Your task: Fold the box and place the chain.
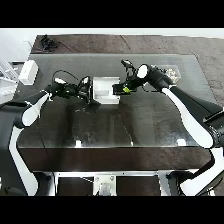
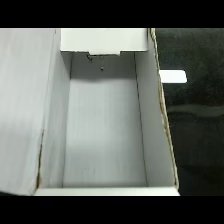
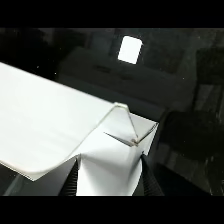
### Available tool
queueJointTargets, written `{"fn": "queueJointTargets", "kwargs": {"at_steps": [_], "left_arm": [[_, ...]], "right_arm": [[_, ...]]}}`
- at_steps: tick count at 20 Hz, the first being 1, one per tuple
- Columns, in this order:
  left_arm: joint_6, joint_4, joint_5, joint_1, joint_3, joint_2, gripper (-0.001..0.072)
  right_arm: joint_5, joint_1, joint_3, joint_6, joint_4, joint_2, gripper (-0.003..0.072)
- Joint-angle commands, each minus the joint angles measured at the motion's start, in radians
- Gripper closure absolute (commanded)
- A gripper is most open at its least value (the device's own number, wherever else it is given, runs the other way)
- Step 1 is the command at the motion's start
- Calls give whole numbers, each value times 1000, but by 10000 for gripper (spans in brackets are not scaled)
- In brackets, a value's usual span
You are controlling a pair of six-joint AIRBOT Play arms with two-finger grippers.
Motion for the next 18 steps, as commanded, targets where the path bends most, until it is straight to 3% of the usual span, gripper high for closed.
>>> {"fn": "queueJointTargets", "kwargs": {"at_steps": [1, 12, 18], "left_arm": [[0, 0, 2, 1, 0, 0, 354], [0, 0, 2, 1, 0, 0, 354], [0, 0, 2, 1, 0, 0, 354]], "right_arm": [[-30, 22, 2, 60, -35, -1, 269], [-19, 83, 42, 175, -205, -47, 287], [77, 82, 68, 201, -266, -50, 286]]}}
